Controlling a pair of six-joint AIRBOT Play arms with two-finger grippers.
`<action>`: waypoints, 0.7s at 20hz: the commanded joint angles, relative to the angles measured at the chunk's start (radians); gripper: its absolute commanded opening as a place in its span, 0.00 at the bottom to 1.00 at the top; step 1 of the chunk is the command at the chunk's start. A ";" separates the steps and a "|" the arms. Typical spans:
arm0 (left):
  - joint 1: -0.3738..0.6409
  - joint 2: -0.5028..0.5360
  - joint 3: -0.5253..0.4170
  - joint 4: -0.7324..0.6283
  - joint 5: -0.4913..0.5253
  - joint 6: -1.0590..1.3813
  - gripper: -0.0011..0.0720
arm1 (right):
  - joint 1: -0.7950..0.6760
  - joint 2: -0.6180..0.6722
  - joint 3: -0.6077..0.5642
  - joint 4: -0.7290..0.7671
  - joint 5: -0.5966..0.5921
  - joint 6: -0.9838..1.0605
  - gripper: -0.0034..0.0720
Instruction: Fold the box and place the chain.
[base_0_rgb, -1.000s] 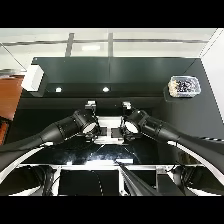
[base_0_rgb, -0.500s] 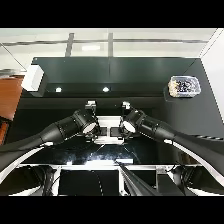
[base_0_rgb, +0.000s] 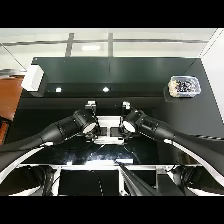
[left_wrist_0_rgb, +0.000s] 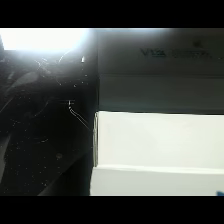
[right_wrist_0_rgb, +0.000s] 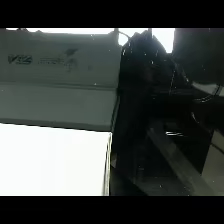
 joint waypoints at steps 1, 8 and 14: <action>0.000 0.000 0.000 -0.003 -0.001 0.000 0.05 | 0.000 0.002 0.002 -0.021 0.016 0.004 0.42; 0.000 0.000 0.000 -0.023 -0.001 0.000 0.05 | 0.000 0.051 0.004 -0.064 0.080 -0.122 0.64; 0.000 0.000 0.000 -0.026 -0.001 0.000 0.05 | -0.004 0.185 0.004 -0.068 0.104 -0.234 0.63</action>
